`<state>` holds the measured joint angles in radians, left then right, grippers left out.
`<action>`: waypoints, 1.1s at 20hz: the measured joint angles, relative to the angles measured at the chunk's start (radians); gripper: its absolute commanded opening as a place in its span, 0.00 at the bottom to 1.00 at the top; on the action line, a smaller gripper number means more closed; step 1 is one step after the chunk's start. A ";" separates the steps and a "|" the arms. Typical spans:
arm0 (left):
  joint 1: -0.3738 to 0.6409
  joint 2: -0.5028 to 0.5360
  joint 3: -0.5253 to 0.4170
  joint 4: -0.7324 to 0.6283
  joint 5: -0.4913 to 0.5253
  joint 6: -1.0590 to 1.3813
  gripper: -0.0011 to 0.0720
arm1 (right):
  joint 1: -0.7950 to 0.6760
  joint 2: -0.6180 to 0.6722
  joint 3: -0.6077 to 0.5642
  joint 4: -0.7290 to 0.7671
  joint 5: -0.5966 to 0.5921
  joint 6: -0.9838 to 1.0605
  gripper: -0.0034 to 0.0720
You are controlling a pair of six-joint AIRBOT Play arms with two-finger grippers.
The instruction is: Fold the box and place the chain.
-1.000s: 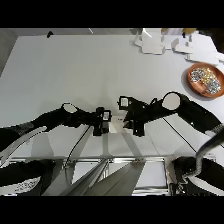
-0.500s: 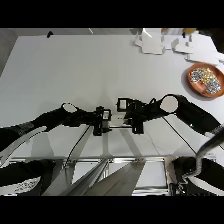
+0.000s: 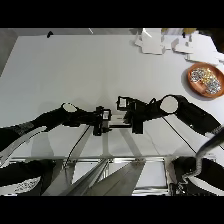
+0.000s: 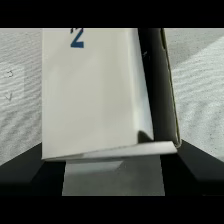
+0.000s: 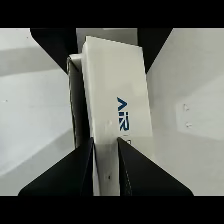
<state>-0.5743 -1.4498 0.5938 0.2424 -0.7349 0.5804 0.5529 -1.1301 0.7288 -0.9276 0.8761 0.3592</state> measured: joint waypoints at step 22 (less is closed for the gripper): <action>-0.001 0.000 0.000 0.002 -0.004 0.003 0.30 | 0.000 0.055 -0.078 0.112 0.016 -0.042 0.06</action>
